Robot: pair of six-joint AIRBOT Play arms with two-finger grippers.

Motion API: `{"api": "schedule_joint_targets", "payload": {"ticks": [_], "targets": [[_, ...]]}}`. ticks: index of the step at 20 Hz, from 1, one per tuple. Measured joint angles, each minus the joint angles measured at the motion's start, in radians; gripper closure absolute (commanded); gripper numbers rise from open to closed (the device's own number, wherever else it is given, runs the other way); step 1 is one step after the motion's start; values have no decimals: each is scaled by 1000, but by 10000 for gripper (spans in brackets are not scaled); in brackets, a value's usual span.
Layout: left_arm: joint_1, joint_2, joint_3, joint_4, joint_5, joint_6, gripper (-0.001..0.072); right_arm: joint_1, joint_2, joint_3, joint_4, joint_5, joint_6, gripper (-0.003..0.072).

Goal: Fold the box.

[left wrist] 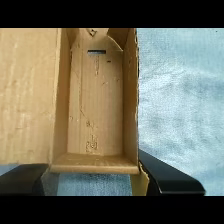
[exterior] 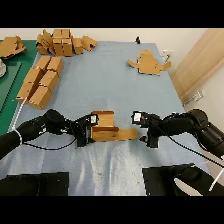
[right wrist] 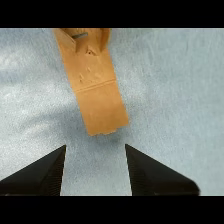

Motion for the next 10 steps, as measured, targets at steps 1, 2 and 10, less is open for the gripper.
{"api": "schedule_joint_targets", "payload": {"ticks": [1, 2, 10], "targets": [[-5, -2, -3, 0, 5, 1, 359, 0, 0, 0, 0, 0, 0, 121], [-11, -3, -6, -1, 9, 1, 359, 0, 0, 0, 0, 1, 0, 121], [-31, -6, -14, 5, 27, 3, 359, 0, 0, 0, 15, 4, 3, 121]]}}
